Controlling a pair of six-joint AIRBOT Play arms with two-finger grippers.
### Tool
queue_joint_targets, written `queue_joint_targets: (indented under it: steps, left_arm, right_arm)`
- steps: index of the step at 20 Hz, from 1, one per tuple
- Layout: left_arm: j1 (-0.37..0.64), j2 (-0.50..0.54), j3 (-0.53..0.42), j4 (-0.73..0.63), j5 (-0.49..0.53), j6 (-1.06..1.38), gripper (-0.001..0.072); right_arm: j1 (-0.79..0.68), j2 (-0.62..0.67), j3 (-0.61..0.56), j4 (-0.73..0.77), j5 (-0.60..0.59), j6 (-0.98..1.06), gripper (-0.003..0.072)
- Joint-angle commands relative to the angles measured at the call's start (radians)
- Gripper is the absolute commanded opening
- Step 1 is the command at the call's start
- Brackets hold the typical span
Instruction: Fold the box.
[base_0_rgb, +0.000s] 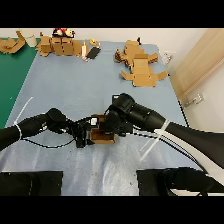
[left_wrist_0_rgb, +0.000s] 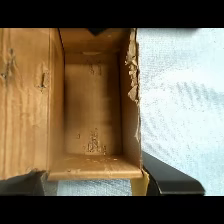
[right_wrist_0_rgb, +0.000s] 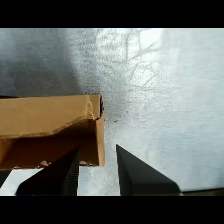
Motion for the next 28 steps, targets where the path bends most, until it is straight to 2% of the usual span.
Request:
queue_joint_targets:
  steps: [1, 2, 3, 4, 5, 7, 12, 13, 16, 18, 21, 24, 28]
  left_arm:
    - [0.000, 0.001, 0.001, 0.000, 0.001, 0.000, 0.0399]
    - [0.000, 0.001, 0.001, 0.000, 0.000, 0.001, 0.0399]
    - [0.000, 0.001, 0.001, 0.000, 0.000, 0.000, 0.0399]
    - [0.000, 0.001, 0.001, 0.000, 0.000, 0.000, 0.0399]
    - [0.000, 0.001, 0.001, 0.000, 0.000, 0.000, 0.0399]
    - [0.000, 0.001, 0.001, 0.000, 0.000, 0.000, 0.0399]
    - [0.000, 0.001, 0.001, 0.000, 0.000, 0.000, 0.0399]
    - [0.000, 0.001, 0.001, 0.000, 0.000, 0.000, 0.0399]
    - [0.000, 0.001, 0.001, 0.000, 0.000, 0.000, 0.0399]
    - [0.000, 0.001, 0.001, 0.000, 0.000, 0.000, 0.0399]
    - [0.000, 0.001, 0.001, 0.000, 0.000, 0.000, 0.0399]
    - [0.000, 0.001, 0.001, 0.000, 0.000, 0.000, 0.0399]
    - [0.000, 0.001, 0.001, 0.000, 0.000, 0.000, 0.0399]
  right_arm:
    - [-0.013, 0.055, 0.001, -0.013, -0.002, 0.011, 0.0289]
    - [-0.018, 0.069, 0.001, -0.022, -0.003, 0.010, 0.0268]
    - [-0.030, 0.078, 0.000, -0.022, -0.009, 0.010, 0.0181]
    - [-0.053, 0.085, -0.002, -0.023, -0.021, 0.005, 0.0052]
    - [-0.082, 0.088, -0.009, -0.022, -0.021, -0.034, 0.0002]
    - [-0.193, 0.089, -0.032, 0.080, -0.003, -0.190, 0.0002]
    - [-0.531, 0.048, -0.117, 0.461, 0.299, -0.639, 0.0001]
    - [-0.601, 0.008, -0.119, 0.572, 0.314, -0.758, 0.0001]
    - [-0.737, -0.162, -0.115, 1.077, 0.277, -1.274, 0.0001]
    - [-0.729, -0.243, -0.114, 1.258, 0.187, -1.481, 0.0001]
    - [-0.639, -0.248, -0.131, 1.269, 0.143, -1.632, 0.0001]
    - [-0.555, -0.177, -0.187, 1.270, 0.149, -1.714, 0.0001]
    - [-0.499, 0.002, -0.368, 1.232, 0.267, -1.741, 0.0001]
